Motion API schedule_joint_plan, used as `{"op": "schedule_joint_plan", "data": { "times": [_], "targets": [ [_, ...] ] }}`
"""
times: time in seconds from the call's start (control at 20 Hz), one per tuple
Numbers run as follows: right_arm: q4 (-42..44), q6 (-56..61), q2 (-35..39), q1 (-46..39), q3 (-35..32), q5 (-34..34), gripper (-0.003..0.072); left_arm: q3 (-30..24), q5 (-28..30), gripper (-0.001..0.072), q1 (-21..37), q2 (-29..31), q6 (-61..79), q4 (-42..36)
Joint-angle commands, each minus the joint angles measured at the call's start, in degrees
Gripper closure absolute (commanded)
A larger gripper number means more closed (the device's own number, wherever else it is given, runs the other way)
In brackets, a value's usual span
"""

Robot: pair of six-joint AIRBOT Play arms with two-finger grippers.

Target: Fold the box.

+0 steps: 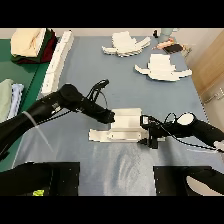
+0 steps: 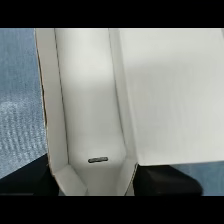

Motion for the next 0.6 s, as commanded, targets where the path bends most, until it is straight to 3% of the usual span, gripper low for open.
{"op": "schedule_joint_plan", "data": {
  "times": [0.0,0.15,0.3,0.35,0.4,0.45,0.55],
  "targets": [
    [-0.09,0.07,0.02,0.02,-0.02,0.13,0.0169,-5.95,0.44,0.0697,0.0,11.08,3.41,6.23],
    [-0.09,0.07,0.02,0.02,-0.02,0.13,0.0169,-11.76,0.44,0.0696,-0.7,19.65,16.81,6.49],
    [-0.09,0.07,0.02,0.02,-0.02,0.13,0.0169,-14.8,0.22,0.0694,-2.91,24.15,32.33,6.8],
    [-0.09,0.07,0.02,0.02,-0.02,0.15,0.0169,-15.63,-0.09,0.0578,-2.71,24.7,36.48,6.64],
    [-0.09,0.07,0.02,0.04,-0.02,0.13,0.0169,-16.94,0.44,0.0154,-1.73,24.87,39.95,6.67],
    [-0.09,0.07,0.02,0.02,-0.02,0.13,0.0169,-18.95,2.16,0.0015,-0.74,24.85,43.12,6.67],
    [-0.09,0.07,0.02,0.02,-0.02,0.11,0.0169,-23.32,5.92,0.0014,0.28,24.74,51.32,6.6]
  ]
}}
